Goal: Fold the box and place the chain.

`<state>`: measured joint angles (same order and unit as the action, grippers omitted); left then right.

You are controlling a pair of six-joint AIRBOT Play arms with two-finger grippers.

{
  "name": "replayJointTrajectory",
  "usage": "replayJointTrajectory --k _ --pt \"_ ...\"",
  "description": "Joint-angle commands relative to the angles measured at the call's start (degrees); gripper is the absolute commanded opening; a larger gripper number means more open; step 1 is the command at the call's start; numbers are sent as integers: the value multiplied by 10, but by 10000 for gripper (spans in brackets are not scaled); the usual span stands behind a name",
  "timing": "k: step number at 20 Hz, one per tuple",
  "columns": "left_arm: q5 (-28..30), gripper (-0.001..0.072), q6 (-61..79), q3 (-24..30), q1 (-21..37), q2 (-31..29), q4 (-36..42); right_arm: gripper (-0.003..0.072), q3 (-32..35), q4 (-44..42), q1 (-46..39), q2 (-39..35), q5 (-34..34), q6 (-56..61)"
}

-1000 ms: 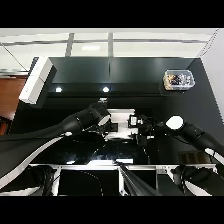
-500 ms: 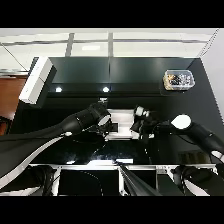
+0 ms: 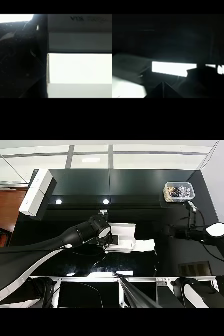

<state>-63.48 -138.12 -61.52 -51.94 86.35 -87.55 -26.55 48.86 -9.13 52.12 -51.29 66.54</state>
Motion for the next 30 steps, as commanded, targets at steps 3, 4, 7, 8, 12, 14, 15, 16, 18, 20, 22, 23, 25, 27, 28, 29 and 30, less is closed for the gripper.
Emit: replayJointTrajectory --k 3,4,7,8,12,14,15,16,18,20,22,23,25,27,28,29,30 --pt "0 31 0 0 0 0 0 13 16 45 -17 86 -103 133" --pt "0 31 0 0 0 0 0 13 16 33 3 115 -127 118" --pt "0 31 0 0 0 0 0 13 16 -95 57 176 -152 19" --pt "0 31 0 0 0 0 0 13 16 -138 73 187 -143 -6" --pt "0 32 0 0 0 0 0 16 -1 -240 99 191 -138 -95" --pt "0 31 0 0 0 0 0 300 -30 -242 99 191 -163 -116" --pt "0 31 0 0 0 0 0 646 -43 -242 99 191 -173 -118" --pt "0 31 0 0 0 0 0 672 -55 -242 100 191 -181 -125" --pt "0 31 0 0 0 0 0 672 -72 -242 113 191 -190 -126" --pt "0 31 0 0 0 0 0 671 -86 -239 144 191 -178 -115" --pt "0 31 0 0 0 0 0 670 -103 -205 188 191 -143 -62" --pt "0 31 0 0 0 0 0 670 -112 -183 210 191 -127 -37" --pt "0 32 0 0 0 0 0 670 -130 -135 253 191 -102 17" --pt "0 31 0 0 0 0 0 670 -149 -82 289 191 -80 65" --pt "0 31 0 0 0 0 0 670 -155 -60 301 191 -70 89" --pt "0 31 0 0 0 0 0 670 -160 -39 312 191 -60 108" --pt "0 31 0 0 0 0 0 670 -163 -21 319 191 -52 131"
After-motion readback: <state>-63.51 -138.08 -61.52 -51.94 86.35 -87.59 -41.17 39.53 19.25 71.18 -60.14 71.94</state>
